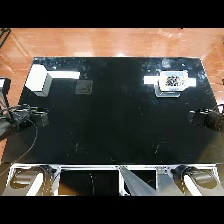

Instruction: Fold the box and place the chain.

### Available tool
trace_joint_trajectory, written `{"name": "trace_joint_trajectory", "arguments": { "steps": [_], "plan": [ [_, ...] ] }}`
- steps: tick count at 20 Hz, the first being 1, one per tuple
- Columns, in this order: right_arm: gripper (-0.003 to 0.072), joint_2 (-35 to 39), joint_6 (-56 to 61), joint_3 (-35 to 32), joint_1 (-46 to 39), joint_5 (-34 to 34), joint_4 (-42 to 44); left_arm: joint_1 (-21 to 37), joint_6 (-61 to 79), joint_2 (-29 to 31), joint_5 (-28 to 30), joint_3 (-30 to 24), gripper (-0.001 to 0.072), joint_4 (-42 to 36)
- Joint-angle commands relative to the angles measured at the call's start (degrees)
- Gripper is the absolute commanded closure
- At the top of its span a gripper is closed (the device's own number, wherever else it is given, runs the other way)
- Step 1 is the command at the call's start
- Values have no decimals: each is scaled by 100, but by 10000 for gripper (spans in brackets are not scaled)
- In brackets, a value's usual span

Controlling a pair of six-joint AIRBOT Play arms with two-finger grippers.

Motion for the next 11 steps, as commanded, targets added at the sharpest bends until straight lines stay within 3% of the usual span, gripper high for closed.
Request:
{"name": "trace_joint_trajectory", "arguments": {
  "steps": [1, 11],
  "plan": [
    [671, 11, 13, -31, -2, 13, -35, -7, -2, 70, 4, -68, 689, 57],
    [670, 11, 13, -31, -2, 13, -35, -7, -2, 68, -94, -68, 689, 37]
  ]
}}
